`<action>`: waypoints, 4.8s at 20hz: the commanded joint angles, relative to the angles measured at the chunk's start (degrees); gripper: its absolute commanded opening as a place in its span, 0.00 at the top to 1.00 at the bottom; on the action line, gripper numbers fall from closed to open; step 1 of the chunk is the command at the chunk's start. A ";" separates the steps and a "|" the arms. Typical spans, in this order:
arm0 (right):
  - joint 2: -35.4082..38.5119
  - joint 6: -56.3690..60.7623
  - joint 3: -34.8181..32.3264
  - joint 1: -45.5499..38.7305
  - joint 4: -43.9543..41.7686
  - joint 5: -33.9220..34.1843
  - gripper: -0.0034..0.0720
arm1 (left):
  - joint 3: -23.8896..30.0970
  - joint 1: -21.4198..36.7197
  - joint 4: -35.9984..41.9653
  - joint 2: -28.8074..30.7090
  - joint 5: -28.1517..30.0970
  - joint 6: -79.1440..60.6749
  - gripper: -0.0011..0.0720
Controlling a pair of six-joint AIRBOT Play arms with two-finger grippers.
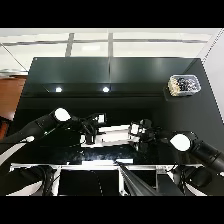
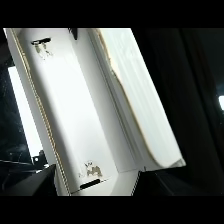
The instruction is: Fold the box and place the chain.
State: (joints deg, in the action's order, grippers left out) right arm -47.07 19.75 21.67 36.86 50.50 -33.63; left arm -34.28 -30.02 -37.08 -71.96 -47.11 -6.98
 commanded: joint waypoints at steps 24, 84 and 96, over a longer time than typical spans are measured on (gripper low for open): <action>-13.33 -20.96 -0.02 -1.22 -14.93 -3.19 0.00 | -1.22 0.02 0.04 0.35 0.57 -0.13 0.95; -13.81 -20.85 -1.03 -1.16 -16.20 0.68 0.31 | 5.99 6.91 -3.30 25.27 -23.96 43.19 0.95; -13.81 -20.85 -1.03 -1.14 -16.20 0.68 0.31 | 9.11 0.63 6.69 24.17 16.83 41.18 0.95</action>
State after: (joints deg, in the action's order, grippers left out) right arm -60.88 -1.10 20.64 35.68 34.30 -32.93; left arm -25.32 -29.06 -31.20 -47.13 -38.00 34.28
